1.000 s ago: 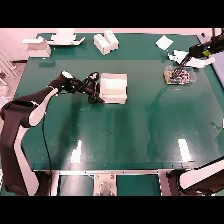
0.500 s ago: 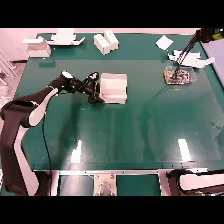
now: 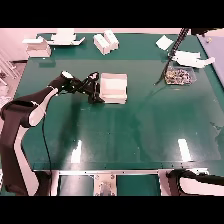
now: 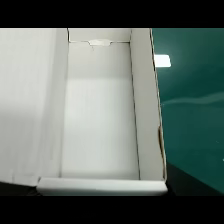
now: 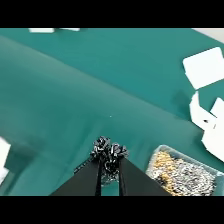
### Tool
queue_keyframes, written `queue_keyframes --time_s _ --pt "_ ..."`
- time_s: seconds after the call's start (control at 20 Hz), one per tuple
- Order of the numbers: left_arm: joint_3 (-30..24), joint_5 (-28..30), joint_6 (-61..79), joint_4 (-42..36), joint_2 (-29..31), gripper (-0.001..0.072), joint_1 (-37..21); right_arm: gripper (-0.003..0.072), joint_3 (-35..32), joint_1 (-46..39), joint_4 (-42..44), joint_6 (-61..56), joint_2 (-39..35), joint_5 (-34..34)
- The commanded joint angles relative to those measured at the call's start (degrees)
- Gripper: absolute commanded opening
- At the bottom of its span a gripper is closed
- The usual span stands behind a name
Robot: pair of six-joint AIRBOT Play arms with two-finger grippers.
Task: Fold the box and place the chain.
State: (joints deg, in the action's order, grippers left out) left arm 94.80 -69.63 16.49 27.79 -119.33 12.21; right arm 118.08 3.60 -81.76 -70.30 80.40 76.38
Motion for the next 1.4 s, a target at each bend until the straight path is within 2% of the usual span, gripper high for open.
queue_keyframes --time_s 0.0,0.4,1.0,1.35 --pt "0.0 0.0 0.0 0.0 0.0 0.0541 0.0 0.0006 -0.2 4.3 0.1 0.0 -0.5 3.4" --pt "0.0 0.0 0.0 0.0 0.0 0.0541 -0.1 0.0006 -4.2 13.2 0.3 -0.7 -0.3 3.2" --pt "0.0 -0.1 0.0 0.0 0.0 0.0541 0.0 0.0006 -18.6 18.4 7.9 -1.3 0.1 -9.2" --pt "0.0 -0.1 0.0 0.0 0.0 0.0541 -0.1 0.0006 -26.1 20.4 12.8 -1.0 6.2 -12.8"
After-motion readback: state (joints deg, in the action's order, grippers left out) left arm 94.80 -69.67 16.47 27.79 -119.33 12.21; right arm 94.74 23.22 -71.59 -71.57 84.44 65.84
